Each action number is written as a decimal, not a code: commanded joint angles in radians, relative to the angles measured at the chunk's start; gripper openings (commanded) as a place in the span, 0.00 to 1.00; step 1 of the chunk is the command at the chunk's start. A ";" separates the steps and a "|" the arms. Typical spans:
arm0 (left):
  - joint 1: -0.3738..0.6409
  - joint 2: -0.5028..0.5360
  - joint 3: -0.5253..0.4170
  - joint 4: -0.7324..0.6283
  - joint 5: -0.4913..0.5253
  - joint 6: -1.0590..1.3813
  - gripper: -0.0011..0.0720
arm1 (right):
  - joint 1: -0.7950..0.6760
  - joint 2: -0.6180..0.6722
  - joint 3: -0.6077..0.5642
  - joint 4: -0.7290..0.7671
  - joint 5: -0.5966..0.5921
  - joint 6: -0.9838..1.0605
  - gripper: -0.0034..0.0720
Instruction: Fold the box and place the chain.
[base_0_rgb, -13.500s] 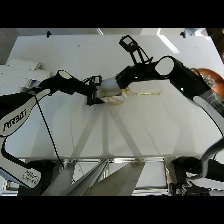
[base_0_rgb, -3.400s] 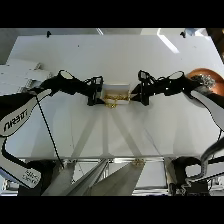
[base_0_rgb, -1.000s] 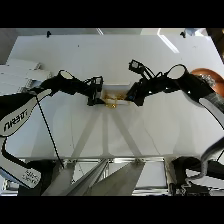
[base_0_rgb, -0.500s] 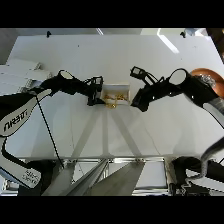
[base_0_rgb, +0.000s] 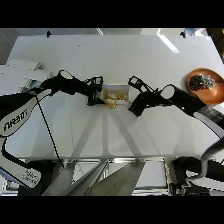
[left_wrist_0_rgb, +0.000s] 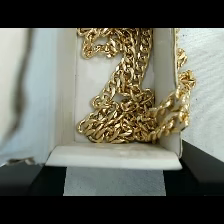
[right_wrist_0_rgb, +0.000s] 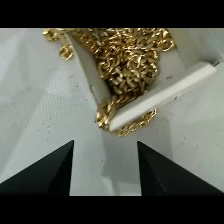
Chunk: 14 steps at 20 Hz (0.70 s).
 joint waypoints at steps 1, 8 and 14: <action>0.001 0.000 0.000 0.000 0.000 0.000 0.42 | 0.022 -0.047 -0.008 0.005 -0.115 0.009 0.49; 0.001 0.000 0.000 0.000 0.000 0.000 0.42 | 0.022 -0.053 -0.008 0.001 -0.136 0.013 0.06; 0.001 0.000 0.000 0.000 0.000 0.000 0.42 | 0.022 -0.045 -0.008 -0.038 0.024 0.020 0.06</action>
